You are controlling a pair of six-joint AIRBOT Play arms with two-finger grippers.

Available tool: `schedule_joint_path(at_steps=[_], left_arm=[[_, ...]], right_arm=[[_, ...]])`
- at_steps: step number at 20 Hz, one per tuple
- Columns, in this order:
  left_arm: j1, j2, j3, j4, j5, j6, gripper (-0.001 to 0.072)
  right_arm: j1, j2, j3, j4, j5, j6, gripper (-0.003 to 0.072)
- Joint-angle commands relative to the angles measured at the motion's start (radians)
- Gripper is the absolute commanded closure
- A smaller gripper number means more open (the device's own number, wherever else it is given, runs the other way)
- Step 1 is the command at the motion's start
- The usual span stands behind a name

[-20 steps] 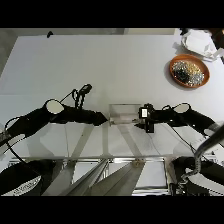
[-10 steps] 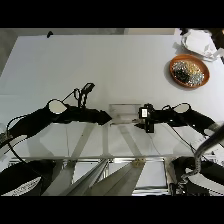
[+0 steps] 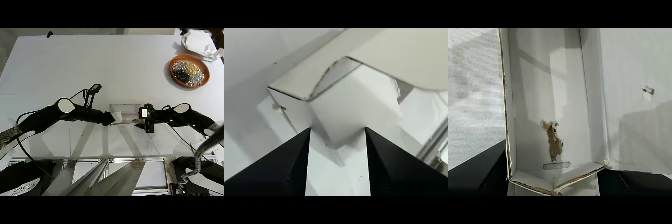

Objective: Fold the box and place the chain.

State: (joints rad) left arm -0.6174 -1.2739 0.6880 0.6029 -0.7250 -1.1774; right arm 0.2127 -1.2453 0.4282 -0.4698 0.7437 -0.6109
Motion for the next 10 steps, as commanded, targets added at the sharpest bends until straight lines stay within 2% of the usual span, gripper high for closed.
schedule_joint_path(at_steps=[1,7,10], left_arm=[[-0.016,-0.011,0.053,0.145,0.003,-0.167,0.0320],[-0.091,-0.066,0.149,0.293,-0.030,-0.405,0.0361],[-0.114,-0.098,0.201,0.360,-0.100,-0.504,0.0361]], right_arm=[[0.000,0.001,0.000,0.000,0.000,0.000,0.0250],[0.000,0.001,0.000,0.000,0.000,0.000,0.0250],[0.000,0.001,0.000,0.000,0.000,0.000,0.0250]])
